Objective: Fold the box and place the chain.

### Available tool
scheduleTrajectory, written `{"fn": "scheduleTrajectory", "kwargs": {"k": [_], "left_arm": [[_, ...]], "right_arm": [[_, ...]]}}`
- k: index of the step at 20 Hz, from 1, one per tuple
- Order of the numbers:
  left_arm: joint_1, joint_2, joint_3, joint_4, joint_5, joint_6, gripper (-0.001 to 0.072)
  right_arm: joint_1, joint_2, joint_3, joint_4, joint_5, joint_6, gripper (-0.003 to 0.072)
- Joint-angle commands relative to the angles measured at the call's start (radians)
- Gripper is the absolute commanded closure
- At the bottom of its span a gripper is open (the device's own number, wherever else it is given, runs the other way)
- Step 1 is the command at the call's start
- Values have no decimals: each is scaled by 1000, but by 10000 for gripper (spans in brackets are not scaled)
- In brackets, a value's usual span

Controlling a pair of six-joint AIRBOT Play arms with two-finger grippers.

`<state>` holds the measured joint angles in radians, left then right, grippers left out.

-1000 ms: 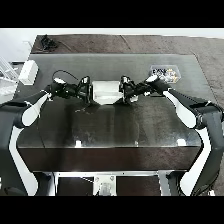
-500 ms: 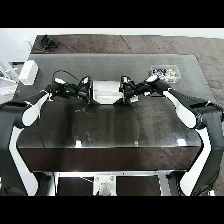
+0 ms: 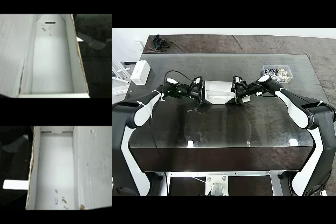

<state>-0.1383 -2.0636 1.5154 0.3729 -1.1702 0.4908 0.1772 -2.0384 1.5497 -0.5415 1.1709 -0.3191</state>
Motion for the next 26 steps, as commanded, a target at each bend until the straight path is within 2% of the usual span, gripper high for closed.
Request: {"fn": "scheduleTrajectory", "kwargs": {"k": [1,16,17,18,22,26], "left_arm": [[-1,0,0,0,4,0,354],[-1,0,0,0,3,0,354],[-1,0,0,0,2,0,354],[-1,0,0,0,2,0,354],[-1,0,0,0,0,0,354],[-1,0,0,0,0,0,354]], "right_arm": [[0,-1,0,0,1,0,178],[2,-1,0,6,2,27,178],[-2,0,2,6,0,12,133],[-8,4,2,-2,10,21,-34],[-65,26,2,-84,68,58,-34],[-145,74,2,-82,119,80,-34]]}}
